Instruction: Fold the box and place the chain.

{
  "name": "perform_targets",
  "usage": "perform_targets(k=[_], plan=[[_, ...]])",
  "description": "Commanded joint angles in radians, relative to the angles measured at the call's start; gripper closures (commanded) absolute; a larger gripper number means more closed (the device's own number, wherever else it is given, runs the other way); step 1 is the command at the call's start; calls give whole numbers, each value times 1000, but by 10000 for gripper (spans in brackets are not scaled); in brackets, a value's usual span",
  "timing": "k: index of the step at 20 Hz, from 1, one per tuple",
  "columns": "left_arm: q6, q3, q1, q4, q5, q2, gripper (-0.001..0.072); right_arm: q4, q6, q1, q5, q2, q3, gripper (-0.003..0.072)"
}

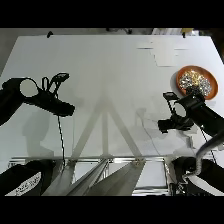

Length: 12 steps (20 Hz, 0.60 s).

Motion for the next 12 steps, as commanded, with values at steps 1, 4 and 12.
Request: perform_targets(k=[1, 4, 12], plan=[[0, 0, 1, 0, 0, 1, 702, 0, 0, 0, 0, -1, 1, 38], [0, 0, 1, 0, 0, 1, 702, 0, 0, 0, 0, -1, 1, 38], [0, 0, 1, 0, 0, 1, 702, -4, 3, 0, -50, -1, 1, 38]])
